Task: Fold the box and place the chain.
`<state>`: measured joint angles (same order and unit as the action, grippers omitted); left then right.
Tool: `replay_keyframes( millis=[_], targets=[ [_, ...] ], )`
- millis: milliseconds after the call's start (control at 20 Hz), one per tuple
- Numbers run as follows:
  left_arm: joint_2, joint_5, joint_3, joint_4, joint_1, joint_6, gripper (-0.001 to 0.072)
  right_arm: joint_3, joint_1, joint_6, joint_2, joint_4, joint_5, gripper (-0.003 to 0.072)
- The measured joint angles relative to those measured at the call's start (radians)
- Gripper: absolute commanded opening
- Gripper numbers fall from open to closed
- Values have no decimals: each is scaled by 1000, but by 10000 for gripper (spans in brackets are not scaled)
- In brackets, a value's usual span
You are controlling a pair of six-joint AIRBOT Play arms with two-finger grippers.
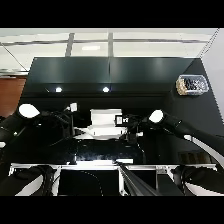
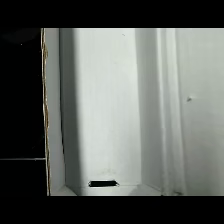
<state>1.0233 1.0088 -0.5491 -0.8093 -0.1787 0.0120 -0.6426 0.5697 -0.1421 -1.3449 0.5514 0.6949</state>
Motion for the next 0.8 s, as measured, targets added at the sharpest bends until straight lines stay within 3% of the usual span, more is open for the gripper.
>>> replay_keyframes(
  millis=[300,550,800],
  targets=[
    [59,-86,2,-55,-131,34,654,0,0,0,0,0,0,225],
    [76,-101,3,-31,-157,14,154,0,0,0,0,0,0,225],
    [106,-73,4,63,-163,6,138,0,0,-3,0,2,3,225]
  ],
)
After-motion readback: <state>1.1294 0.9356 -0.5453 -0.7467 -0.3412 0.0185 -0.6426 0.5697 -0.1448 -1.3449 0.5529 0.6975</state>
